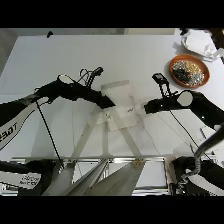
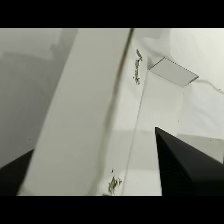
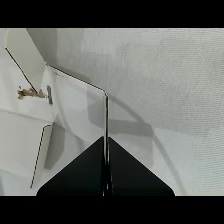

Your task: Fold the box and place the chain.

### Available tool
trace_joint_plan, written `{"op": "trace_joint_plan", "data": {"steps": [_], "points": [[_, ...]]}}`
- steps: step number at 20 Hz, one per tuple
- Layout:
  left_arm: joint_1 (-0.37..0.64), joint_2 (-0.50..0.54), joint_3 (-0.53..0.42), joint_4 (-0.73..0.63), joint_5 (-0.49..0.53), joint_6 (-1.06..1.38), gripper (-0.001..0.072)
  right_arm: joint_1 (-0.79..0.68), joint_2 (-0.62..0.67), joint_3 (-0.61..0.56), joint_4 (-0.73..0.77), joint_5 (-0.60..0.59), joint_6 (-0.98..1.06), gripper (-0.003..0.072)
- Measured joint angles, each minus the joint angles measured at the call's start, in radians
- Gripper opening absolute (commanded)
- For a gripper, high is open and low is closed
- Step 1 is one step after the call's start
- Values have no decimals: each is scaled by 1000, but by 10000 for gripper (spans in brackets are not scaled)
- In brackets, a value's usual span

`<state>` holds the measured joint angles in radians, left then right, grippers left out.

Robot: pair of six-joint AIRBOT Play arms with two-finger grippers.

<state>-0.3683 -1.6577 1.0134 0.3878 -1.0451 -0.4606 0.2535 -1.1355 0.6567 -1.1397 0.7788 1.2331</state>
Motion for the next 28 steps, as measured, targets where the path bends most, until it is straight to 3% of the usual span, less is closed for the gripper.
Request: {"op": "trace_joint_plan", "data": {"steps": [3,4,5,6,10,13,14,19,23,28], "points": [[-12,-6,0,0,24,9,266,0,0,0,0,5,0,19],[-13,-7,0,9,29,12,218,0,0,0,0,6,0,19],[-15,-8,0,24,32,12,62,0,0,0,0,9,0,19],[-16,-8,0,39,32,13,4,0,0,0,0,10,0,19],[-19,-5,0,72,26,69,2,0,0,2,16,16,0,28],[-19,21,-1,101,7,180,2,0,0,17,34,68,0,303],[-19,40,0,96,-6,234,2,0,0,29,37,93,0,341],[-19,136,0,100,-61,466,0,0,20,141,37,296,-4,341],[-42,171,-2,138,-101,528,-1,0,147,189,-16,392,-12,341],[-130,167,-21,175,-17,559,-1,0,351,203,-163,454,-27,341]]}}
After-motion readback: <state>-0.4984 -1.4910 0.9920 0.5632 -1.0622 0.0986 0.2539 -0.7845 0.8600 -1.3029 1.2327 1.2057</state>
